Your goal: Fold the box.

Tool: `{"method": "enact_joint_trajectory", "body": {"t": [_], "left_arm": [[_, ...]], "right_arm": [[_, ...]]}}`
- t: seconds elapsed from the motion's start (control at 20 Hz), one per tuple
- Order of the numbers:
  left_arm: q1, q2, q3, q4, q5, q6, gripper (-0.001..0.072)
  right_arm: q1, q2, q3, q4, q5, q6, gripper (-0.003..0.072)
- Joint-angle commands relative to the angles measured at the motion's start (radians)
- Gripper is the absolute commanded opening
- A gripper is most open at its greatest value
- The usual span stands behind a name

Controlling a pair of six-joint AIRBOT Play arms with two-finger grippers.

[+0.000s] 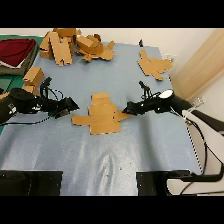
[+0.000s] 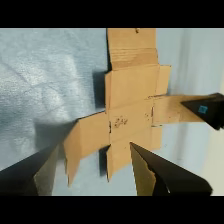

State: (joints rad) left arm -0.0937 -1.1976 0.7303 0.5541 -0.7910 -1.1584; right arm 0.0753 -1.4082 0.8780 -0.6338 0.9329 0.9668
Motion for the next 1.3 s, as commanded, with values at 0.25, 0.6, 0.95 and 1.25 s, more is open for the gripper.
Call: {"method": "enact_joint_trajectory", "body": {"t": [0.25, 0.6, 0.95, 1.25], "left_arm": [[0.008, -0.202, 0.115, -0.035, -0.114, 0.071, 0.0687], [0.008, -0.282, 0.132, -0.172, -0.171, 0.247, 0.0687], [0.008, -0.426, 0.227, -0.266, -0.310, 0.347, 0.0687], [0.008, -0.428, 0.229, -0.262, -0.486, 0.450, 0.0515]], "right_arm": [[0.083, 0.287, -0.356, 0.211, -0.156, -0.392, -0.0002], [0.116, 0.319, -0.379, 0.207, -0.150, -0.393, -0.0002], [0.207, 0.319, -0.379, 0.209, -0.209, -0.377, -0.0002], [0.207, 0.319, -0.379, 0.208, -0.246, -0.365, -0.0002]]}}
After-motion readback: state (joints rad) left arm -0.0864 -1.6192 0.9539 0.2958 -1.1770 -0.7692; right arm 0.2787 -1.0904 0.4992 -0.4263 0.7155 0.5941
